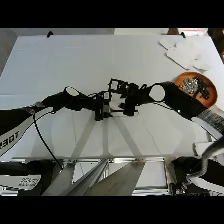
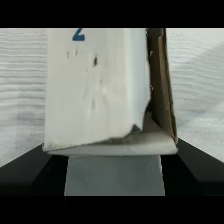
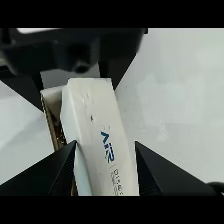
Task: Fold the box and place the chain.
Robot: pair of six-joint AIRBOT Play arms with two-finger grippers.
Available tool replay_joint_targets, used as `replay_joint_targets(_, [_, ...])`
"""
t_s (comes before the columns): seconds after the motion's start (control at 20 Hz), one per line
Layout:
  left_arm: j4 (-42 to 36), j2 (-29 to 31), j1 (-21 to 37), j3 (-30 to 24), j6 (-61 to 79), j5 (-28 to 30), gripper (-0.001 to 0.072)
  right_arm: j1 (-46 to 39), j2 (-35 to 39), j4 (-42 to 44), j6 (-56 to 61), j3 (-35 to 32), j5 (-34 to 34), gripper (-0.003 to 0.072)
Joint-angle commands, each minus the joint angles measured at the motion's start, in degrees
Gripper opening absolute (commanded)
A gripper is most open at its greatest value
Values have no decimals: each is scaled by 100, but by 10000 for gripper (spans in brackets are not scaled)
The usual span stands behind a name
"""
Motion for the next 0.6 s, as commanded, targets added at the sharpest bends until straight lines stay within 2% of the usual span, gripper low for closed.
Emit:
replay_joint_targets(0.0, [0, 2, 0, 4, 13, -22, 156, 149, 4, -520, 24, -7, -155, 404])
replay_joint_targets(0.45, [0, 2, -2, 2, 13, -22, 156, 352, 4, -472, 240, -9, 286, 394])
replay_joint_targets(0.55, [0, 2, -2, 2, 13, -24, 156, 352, 4, -472, 345, -9, 229, 371])
